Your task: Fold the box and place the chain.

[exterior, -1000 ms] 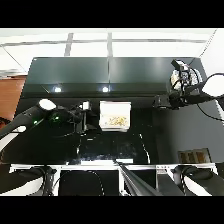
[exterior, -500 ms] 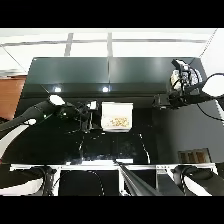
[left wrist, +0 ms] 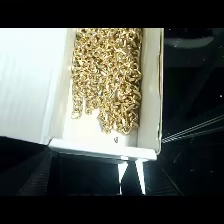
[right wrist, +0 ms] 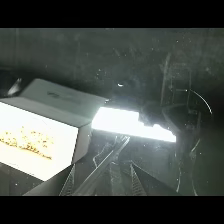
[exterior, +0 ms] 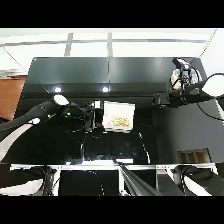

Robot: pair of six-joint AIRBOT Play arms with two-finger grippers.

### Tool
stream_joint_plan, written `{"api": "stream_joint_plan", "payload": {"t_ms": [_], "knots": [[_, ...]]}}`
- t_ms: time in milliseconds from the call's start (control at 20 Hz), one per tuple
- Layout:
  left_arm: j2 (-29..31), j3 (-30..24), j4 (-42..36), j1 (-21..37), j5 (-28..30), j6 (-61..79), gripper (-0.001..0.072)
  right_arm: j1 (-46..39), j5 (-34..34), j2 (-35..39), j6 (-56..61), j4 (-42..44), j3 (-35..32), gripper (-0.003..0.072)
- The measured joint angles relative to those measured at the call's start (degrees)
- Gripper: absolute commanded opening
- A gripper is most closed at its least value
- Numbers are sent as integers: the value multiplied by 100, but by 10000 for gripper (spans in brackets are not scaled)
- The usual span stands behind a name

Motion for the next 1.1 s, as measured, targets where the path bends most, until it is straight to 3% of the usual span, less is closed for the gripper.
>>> {"api": "stream_joint_plan", "payload": {"t_ms": [300, 350, 450, 500, 550, 800, 950, 1100], "knots": [[-48, 59, 48, -216, 39, 9, 709, 0, -94, -31, -2, 7, 0, 413], [-50, 61, 59, -260, 37, 26, 673, 2, -125, -63, 0, 9, 0, 413], [-50, 66, 68, -323, 37, 35, 378, 55, -286, -151, 0, 46, 0, 417], [-50, 68, 68, -348, 42, 42, 331, 105, -435, -210, -2, 72, 0, 629], [-50, 68, 72, -365, 39, 42, 331, 162, -627, -273, -4, 90, 0, 720], [-50, 68, 79, -396, 44, 20, 332, 643, -1709, -887, -584, 437, 0, 719], [-50, 68, 81, -400, 46, 7, 332, 907, -1729, -1217, -1792, 785, 4, 719], [-50, 68, 83, -400, 46, 7, 333, 1019, -1255, -1222, -3504, 922, 31, 719]]}}
